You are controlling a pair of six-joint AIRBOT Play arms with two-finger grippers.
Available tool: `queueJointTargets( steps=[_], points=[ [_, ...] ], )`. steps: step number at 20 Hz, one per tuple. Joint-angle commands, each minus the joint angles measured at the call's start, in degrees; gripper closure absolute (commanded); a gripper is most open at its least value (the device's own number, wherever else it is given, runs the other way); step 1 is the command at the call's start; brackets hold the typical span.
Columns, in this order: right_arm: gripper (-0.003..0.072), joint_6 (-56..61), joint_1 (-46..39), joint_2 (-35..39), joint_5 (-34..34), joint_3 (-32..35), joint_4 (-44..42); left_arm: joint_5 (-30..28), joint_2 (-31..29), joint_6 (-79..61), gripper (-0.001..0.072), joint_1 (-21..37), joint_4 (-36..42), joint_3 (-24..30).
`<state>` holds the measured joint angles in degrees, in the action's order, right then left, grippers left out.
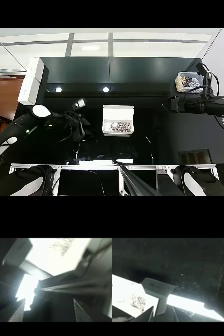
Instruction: Fold the box and place the chain.
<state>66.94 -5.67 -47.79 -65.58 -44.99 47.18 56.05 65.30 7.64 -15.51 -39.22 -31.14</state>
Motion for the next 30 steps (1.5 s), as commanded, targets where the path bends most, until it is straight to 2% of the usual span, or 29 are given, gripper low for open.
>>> queueJointTargets(
  steps=[1, 2, 4, 7, 10, 30],
  points=[
    [0.0405, 0.4, 0.0, 0.0, 0.4, 0.0, 0.0, -4.5, 0.9, -18.0, -0.0006, -5.6, -12.2, -2.3],
    [0.0405, 0.5, 0.0, 0.0, 0.4, 0.0, 0.0, -6.2, 2.0, -18.2, -0.0006, -5.9, -9.9, -3.0],
    [0.0405, 0.8, 0.0, 0.0, 0.5, 0.0, 0.0, -6.0, 5.7, -21.6, -0.0006, -5.9, -0.7, -4.5],
    [0.0405, 0.8, 0.0, 0.0, 0.2, 0.0, 0.0, -5.1, 10.6, -23.1, -0.0006, -6.2, 5.2, -6.5],
    [0.0405, 0.8, 0.0, 0.0, 0.1, 0.0, 0.0, -4.7, 13.0, -22.4, -0.0006, -7.0, 5.0, -7.3],
    [0.0405, 0.8, 0.0, 0.0, 0.1, 0.0, 0.0, -6.4, 15.6, -21.3, -0.0002, -10.5, 8.4, -10.1]
  ],
)
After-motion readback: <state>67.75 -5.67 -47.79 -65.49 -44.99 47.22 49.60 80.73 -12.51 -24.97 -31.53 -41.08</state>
